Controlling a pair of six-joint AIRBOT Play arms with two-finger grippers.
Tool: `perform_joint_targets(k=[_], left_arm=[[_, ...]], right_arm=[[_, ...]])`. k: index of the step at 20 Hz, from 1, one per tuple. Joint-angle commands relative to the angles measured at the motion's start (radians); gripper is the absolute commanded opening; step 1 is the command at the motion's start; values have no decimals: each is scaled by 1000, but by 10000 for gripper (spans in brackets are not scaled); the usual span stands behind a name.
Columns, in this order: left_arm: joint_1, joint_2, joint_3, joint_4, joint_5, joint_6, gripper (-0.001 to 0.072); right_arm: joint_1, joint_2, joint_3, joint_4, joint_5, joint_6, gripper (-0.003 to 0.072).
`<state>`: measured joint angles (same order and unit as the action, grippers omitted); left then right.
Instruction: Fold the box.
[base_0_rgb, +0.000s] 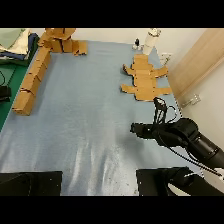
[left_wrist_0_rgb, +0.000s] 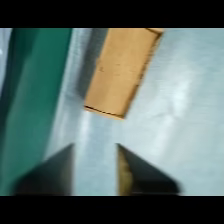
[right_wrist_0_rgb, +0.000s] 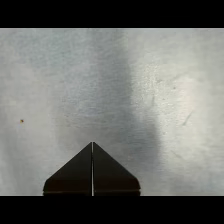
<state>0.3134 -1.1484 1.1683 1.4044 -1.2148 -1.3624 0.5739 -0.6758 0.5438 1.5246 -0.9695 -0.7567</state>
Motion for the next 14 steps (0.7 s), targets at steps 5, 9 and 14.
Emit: perform_joint_targets(k=[5, 9, 14], left_arm=[[-466, 18, 27, -252, -85, -76, 10], [-780, -83, 21, -241, 41, -154, 10], [-917, -205, 21, -250, 118, -211, 10]], right_arm=[[-1, -276, 208, 81, -85, -256, 3], [-1, -508, 455, 90, -216, -401, 3], [0, -642, 635, 115, -226, -449, 3]])
